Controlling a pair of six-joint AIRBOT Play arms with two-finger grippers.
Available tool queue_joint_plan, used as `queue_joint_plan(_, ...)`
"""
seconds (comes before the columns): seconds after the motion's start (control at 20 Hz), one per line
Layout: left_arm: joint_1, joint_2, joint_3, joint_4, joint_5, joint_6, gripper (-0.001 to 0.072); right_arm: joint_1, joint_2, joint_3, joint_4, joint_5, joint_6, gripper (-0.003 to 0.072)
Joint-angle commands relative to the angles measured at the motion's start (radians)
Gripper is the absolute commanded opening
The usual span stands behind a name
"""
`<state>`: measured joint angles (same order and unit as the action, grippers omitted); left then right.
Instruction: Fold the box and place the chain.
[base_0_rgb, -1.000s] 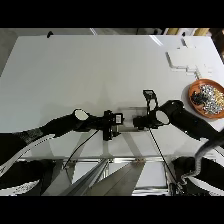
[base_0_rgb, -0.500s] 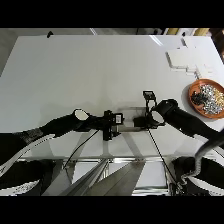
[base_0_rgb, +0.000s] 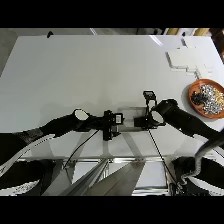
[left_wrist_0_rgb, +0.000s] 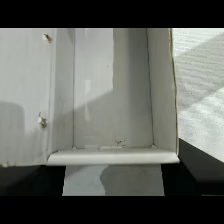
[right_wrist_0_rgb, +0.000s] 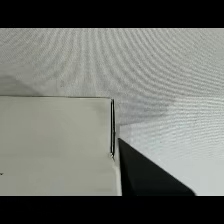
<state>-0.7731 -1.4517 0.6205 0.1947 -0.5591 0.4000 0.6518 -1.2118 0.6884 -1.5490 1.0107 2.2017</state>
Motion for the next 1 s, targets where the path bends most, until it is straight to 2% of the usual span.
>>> queue_joint_plan(0.0, 0.000, 0.001, 0.000, 0.000, 0.000, 0.000, 0.0204, 0.000, -0.001, 0.001, -0.005, -0.005, 0.000, 0.0201)
queue_joint_plan(0.45, 0.000, 0.001, 0.000, 0.000, 0.000, 0.000, 0.0204, 0.001, -0.001, 0.001, -0.043, -0.055, 0.024, 0.0174)
queue_joint_plan(0.5, 0.000, 0.001, 0.000, 0.000, 0.000, 0.000, 0.0204, 0.001, -0.001, 0.000, -0.043, -0.040, 0.023, 0.0137)
queue_joint_plan(0.55, 0.000, 0.001, 0.000, 0.000, 0.000, 0.000, 0.0204, 0.001, -0.001, -0.003, -0.044, -0.021, 0.017, 0.0023)
queue_joint_plan(0.75, 0.000, 0.001, 0.000, 0.000, 0.000, 0.000, 0.0204, 0.006, -0.001, -0.004, -0.043, 0.005, 0.004, 0.0021)
queue_joint_plan(0.8, 0.000, 0.001, 0.000, 0.000, 0.000, 0.000, 0.0204, 0.013, 0.000, -0.004, -0.042, 0.005, -0.012, 0.0109)
queue_joint_plan(0.85, 0.000, 0.001, 0.000, 0.000, 0.000, 0.000, 0.0204, 0.019, 0.001, -0.004, -0.043, 0.007, -0.014, 0.0261)
queue_joint_plan(0.9, 0.000, 0.001, 0.000, 0.000, 0.000, 0.000, 0.0204, 0.025, 0.008, -0.003, -0.040, 0.012, -0.053, 0.0369)
queue_joint_plan(0.95, 0.000, 0.001, 0.000, 0.000, 0.000, 0.000, 0.0204, 0.032, 0.021, -0.003, -0.040, 0.031, -0.106, 0.0380)
